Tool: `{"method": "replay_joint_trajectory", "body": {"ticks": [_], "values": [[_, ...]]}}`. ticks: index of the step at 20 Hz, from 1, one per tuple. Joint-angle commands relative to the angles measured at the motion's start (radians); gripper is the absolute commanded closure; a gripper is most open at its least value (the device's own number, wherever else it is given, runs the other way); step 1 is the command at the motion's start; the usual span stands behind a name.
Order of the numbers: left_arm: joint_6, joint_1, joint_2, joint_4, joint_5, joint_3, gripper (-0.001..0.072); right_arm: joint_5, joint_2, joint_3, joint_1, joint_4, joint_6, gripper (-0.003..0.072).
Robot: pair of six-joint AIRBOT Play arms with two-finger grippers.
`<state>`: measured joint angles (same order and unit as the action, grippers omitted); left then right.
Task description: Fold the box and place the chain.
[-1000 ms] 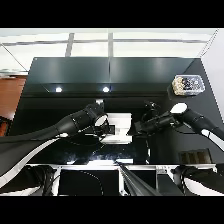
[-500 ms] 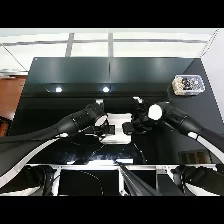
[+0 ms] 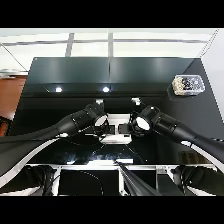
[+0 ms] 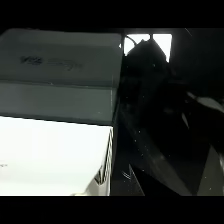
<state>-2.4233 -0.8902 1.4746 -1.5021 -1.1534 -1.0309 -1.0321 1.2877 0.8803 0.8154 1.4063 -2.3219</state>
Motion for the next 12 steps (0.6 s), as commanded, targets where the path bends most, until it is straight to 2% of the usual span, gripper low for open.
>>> {"method": "replay_joint_trajectory", "body": {"ticks": [1,2,3,12], "values": [[0.000,0.000,0.000,0.000,0.000,0.000,0.0679,-0.006,0.019,0.003,0.014,0.000,-0.064,0.0335],[0.000,0.000,0.000,0.000,0.000,0.000,0.0680,-0.006,0.026,0.003,0.014,-0.010,-0.063,0.0370],[0.000,0.000,0.000,0.000,0.000,0.000,0.0679,-0.006,0.032,0.003,0.016,-0.010,-0.059,0.0445],[0.000,0.000,0.000,0.000,0.000,0.000,0.0679,0.006,0.053,0.003,0.016,-0.010,-0.057,0.0450]]}}
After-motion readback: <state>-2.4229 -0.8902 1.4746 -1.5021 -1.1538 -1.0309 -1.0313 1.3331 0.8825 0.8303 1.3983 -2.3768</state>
